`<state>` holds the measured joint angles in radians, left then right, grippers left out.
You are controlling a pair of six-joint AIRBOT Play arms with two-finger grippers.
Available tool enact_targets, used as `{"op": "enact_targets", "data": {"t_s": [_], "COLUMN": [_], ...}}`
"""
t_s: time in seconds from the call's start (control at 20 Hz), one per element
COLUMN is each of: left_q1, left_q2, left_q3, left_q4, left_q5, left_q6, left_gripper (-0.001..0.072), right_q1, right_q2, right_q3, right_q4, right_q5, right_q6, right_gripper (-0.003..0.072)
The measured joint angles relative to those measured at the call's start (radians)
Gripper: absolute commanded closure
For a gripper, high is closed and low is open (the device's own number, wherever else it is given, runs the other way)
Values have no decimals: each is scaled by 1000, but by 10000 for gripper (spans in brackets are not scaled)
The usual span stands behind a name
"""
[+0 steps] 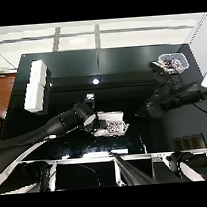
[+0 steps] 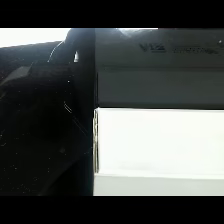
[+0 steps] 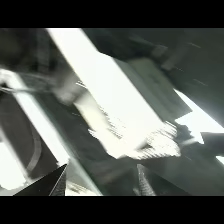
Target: Fold the box and place the chain.
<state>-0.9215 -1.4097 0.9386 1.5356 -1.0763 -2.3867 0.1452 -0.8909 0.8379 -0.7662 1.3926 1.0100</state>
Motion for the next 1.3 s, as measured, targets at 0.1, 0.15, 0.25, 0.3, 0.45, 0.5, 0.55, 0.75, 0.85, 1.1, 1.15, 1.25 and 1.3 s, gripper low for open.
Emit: {"op": "enact_targets", "data": {"t_s": [0.1, 0.15, 0.25, 0.3, 0.45, 0.5, 0.55, 0.75, 0.85, 1.1, 1.15, 1.25, 1.3], "left_q1": [0, 0, 0, 0, 0, 0, 0, 0, 0, 0, 0, 0, 0], "left_q2": [0, 0, 0, 0, 0, 0, 0, 0, 0, 0, 0, 0, 0], "left_q3": [0, 0, 0, 0, 0, 0, 0, 0, 0, 0, 0, 0, 0], "left_q4": [0, 0, 0, 0, 0, 0, 0, 0, 0, 0, 0, 0, 0], "left_q5": [0, 0, 0, 0, 0, 0, 0, 0, 0, 0, 0, 0, 0], "left_q6": [0, 0, 0, 0, 0, 0, 0, 0, 0, 0, 0, 0, 0], "left_gripper": [678, 678, 678, 678, 678, 678, 678, 678, 678, 678, 678, 678, 678], "right_q1": [-81, -100, -98, -80, 3, 33, 59, 149, 183, 224, 227, 231, 234], "right_q2": [31, 40, 51, 55, 61, 61, 61, 27, -4, -60, -69, -90, -101], "right_q3": [-101, -161, -295, -356, -483, -510, -528, -563, -569, -554, -547, -534, -531], "right_q4": [-6, -4, 3, 4, 5, 6, 6, 89, 137, 204, 211, 219, 222], "right_q5": [-25, -69, -196, -262, -433, -481, -517, -632, -658, -706, -714, -729, -732], "right_q6": [-66, -98, -193, -258, -485, -571, -649, -900, -1004, -1107, -1108, -1106, -1102], "right_gripper": [-30, -30, -28, -28, -28, -27, -27, -27, -27, -27, -27, -27, -27]}}
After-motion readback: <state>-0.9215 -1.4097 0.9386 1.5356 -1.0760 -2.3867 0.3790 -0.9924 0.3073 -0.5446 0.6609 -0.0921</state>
